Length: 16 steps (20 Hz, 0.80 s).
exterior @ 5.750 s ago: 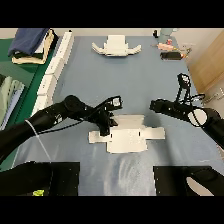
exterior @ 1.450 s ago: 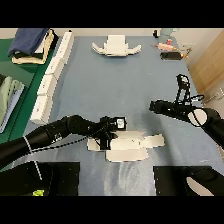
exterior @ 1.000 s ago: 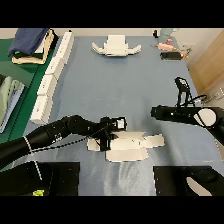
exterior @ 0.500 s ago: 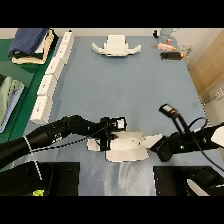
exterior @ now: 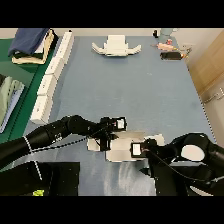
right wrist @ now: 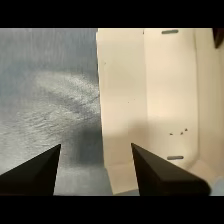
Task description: Fold the box.
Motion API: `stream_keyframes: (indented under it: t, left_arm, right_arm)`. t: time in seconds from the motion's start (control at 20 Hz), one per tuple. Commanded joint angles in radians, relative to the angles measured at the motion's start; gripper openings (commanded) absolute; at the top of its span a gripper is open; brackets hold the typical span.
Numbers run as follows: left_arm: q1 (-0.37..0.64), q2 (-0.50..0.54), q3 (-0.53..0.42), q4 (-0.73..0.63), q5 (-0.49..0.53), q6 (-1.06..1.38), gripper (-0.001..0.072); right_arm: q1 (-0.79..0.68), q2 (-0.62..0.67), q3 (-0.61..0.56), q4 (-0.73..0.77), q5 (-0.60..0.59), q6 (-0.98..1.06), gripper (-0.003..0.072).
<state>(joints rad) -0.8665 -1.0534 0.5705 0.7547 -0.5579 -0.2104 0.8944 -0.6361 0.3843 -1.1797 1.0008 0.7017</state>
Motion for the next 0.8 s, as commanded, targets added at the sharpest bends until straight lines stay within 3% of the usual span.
stream_keyframes:
  t: [0.0,0.3,0.75]
  left_arm:
    - [0.0,0.0,0.0,0.0,0.0,0.0,0.0015]
    - [0.0,0.0,0.0,0.0,0.0,0.0,0.0015]
    - [0.0,0.0,0.0,0.0,0.0,0.0,0.0015]
  right_arm:
    - [0.133,-0.107,-0.01,-0.204,-0.204,0.061,0.0717]
    - [0.161,-0.146,-0.01,-0.423,-0.262,0.433,0.0715]
    - [0.161,0.053,-0.01,-0.531,-0.197,0.769,0.0711]
